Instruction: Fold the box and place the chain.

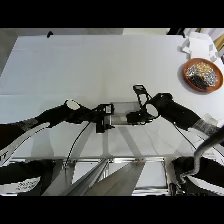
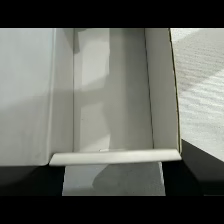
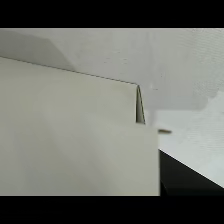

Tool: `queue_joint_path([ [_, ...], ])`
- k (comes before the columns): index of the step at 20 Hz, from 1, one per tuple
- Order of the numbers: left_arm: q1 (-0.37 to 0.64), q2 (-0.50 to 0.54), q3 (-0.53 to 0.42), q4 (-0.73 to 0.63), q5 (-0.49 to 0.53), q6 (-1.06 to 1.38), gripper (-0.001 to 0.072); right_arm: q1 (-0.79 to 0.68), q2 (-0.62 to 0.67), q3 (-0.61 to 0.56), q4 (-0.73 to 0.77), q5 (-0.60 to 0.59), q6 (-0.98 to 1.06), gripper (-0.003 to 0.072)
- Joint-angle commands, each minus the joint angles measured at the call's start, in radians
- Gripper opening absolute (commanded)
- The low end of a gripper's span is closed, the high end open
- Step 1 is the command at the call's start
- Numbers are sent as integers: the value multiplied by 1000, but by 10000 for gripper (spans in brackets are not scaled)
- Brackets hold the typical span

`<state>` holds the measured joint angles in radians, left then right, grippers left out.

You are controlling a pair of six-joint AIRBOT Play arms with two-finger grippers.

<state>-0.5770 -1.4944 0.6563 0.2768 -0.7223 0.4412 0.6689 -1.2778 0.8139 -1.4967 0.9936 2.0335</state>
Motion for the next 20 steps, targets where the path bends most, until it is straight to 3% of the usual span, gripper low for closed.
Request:
queue_joint_path([
  [1,0,1,0,0,0,0,319,3,-19,4,-26,14,13,422],
  [3,0,1,0,0,0,0,319,3,-19,4,-34,13,13,381],
  [7,0,1,0,0,0,0,319,3,-24,4,-40,10,14,187],
  [11,0,1,0,0,0,0,319,10,-54,4,-44,22,35,147],
  [14,0,1,0,0,0,0,319,22,-70,4,-44,22,39,26],
  [18,0,1,0,0,0,0,319,22,-70,5,-48,38,38,19],
  [20,0,1,0,0,0,0,319,22,-70,7,-48,36,38,207],
])
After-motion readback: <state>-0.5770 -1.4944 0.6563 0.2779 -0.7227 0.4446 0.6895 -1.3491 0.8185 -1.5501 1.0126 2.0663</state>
